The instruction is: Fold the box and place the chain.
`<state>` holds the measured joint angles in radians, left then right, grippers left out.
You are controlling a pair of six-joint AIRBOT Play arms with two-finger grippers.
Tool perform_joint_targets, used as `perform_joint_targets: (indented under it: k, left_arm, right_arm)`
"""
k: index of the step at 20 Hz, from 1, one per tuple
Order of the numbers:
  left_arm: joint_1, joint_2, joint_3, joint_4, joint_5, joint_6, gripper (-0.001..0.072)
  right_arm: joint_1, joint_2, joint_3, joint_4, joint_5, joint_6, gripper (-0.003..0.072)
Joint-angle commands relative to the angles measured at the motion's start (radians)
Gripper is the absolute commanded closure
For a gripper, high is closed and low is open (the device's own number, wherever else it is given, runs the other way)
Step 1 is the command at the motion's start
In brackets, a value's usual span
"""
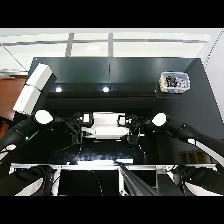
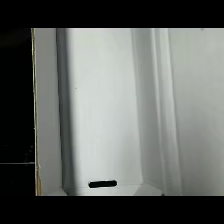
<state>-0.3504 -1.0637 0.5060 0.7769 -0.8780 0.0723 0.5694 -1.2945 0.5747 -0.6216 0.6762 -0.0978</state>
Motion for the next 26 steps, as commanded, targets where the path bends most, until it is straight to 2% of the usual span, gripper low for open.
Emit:
perform_joint_targets:
  k: [1,8,13,14,15,22,26]
  left_arm:
    - [-0.001,-0.001,0.000,-0.005,0.045,0.011,0.0377]
    - [-0.003,-0.001,0.000,-0.002,0.068,0.011,0.0350]
    - [-0.057,-0.001,0.000,-0.001,0.062,0.011,0.0359]
    - [-0.063,-0.001,0.000,-0.002,0.072,0.011,0.0413]
    - [-0.066,-0.001,0.000,-0.001,0.083,0.011,0.0498]
    - [-0.069,-0.001,0.000,-0.009,0.062,0.006,0.0498]
    - [-0.069,-0.008,0.000,-0.069,0.061,0.006,0.0499]
  right_arm:
    - [0.000,0.001,0.000,0.000,0.000,0.000,0.0314]
    - [0.000,0.001,0.000,0.000,0.000,0.000,0.0313]
    - [0.000,0.001,0.000,0.000,0.000,0.000,0.0313]
    - [0.000,0.001,0.000,0.000,0.000,0.000,0.0313]
    - [0.000,0.001,0.000,0.000,0.000,0.000,0.0313]
    - [0.000,0.001,0.000,0.000,0.000,0.000,0.0313]
    - [0.000,0.001,0.000,0.000,0.000,0.000,0.0313]
